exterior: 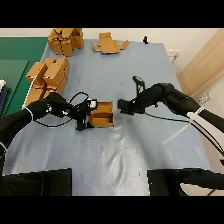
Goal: Fold the box.
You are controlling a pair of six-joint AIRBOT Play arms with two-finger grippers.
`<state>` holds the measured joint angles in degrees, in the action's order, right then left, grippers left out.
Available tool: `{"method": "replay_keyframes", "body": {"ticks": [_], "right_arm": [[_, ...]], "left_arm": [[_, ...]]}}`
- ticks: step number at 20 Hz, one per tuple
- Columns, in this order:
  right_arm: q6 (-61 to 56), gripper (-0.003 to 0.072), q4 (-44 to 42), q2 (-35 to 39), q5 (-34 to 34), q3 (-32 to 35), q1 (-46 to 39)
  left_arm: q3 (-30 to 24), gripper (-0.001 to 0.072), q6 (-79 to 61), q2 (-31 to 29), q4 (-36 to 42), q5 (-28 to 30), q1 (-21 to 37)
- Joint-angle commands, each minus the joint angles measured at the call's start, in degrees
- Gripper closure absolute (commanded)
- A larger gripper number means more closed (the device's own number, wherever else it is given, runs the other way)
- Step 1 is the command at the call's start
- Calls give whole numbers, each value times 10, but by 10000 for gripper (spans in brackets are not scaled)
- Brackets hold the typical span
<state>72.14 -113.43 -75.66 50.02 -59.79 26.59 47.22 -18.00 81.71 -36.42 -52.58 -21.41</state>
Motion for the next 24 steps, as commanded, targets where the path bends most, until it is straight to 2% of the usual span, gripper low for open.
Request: {"method": "replay_keyframes", "body": {"ticks": [1,3,6,7,9,11,12,14,16,17,19,20,21,24], "right_arm": [[240,684,-288,-68,-104,5,-101],[376,684,-418,-169,-5,-75,-127],[481,682,-434,-277,230,-221,-105],[526,682,-433,-281,276,-237,-89],[606,683,-411,-255,314,-233,-57],[647,683,-378,-208,303,-190,-35],[680,683,-381,-179,282,-148,-32],[742,683,-383,-127,206,-56,-33],[796,681,-383,-104,129,-1,-33],[819,680,-383,-103,109,4,-33],[873,571,-394,-103,80,1,-32],[903,562,-394,-102,73,-6,-32],[934,499,-393,-100,74,-12,-32],[986,499,-391,-82,88,-21,-29]], "left_arm": [[0,415,0,0,0,-1,0],[0,415,0,0,0,0,0],[0,415,0,0,0,0,0],[0,415,0,0,0,-1,0],[0,415,0,0,0,-1,0],[0,415,1,0,0,-1,0],[0,415,5,0,0,-1,0],[0,415,10,0,0,0,0],[0,415,10,0,0,0,0],[0,415,10,0,0,0,0],[0,415,11,0,0,0,0],[0,415,10,0,0,0,0],[0,415,11,0,0,1,0],[0,415,11,0,0,-1,0]]}}
